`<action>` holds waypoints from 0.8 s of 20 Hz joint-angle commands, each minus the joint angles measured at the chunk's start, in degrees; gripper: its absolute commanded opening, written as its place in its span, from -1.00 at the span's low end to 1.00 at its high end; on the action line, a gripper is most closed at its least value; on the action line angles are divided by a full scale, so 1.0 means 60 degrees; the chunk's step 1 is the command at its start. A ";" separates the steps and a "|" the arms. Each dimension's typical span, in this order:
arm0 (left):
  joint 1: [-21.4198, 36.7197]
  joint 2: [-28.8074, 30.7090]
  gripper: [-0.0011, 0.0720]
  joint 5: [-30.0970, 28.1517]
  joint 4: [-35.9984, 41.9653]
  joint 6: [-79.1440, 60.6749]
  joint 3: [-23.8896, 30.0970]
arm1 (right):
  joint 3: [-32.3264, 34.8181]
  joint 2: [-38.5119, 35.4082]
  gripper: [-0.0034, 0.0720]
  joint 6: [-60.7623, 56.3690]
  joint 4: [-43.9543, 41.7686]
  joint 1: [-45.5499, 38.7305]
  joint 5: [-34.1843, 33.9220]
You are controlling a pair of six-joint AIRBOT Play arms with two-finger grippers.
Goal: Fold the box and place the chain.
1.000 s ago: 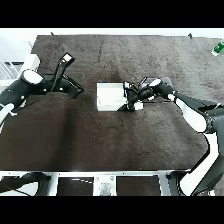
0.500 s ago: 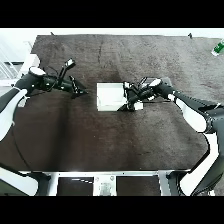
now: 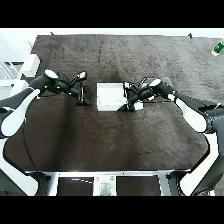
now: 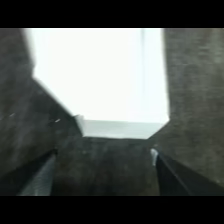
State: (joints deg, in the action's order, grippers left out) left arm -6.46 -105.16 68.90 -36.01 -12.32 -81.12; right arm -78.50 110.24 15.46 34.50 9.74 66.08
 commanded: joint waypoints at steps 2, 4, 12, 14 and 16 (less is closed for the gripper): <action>-0.0080 -0.0153 1.00 0.0280 -0.0069 -0.0474 -0.0018 | 0.0004 -0.0004 0.54 0.0000 0.0000 0.0011 0.0000; -0.0189 -0.0237 1.00 0.0248 -0.0109 -0.0528 -0.0018 | 0.0004 -0.0004 0.54 0.0000 0.0000 0.0011 0.0000; -0.0743 -0.0313 1.00 -0.0539 -0.0051 -0.0448 -0.0018 | 0.0004 -0.0004 0.53 0.0000 0.0004 0.0011 -0.0004; -0.0801 -0.0313 1.00 -0.0703 -0.0066 -0.0423 -0.0018 | 0.0004 -0.0004 0.53 0.0000 0.0004 0.0011 0.0000; -0.0798 -0.0313 1.00 -0.0940 -0.0233 -0.0149 -0.0018 | 0.0004 -0.0004 0.53 0.0000 0.0000 0.0011 0.0000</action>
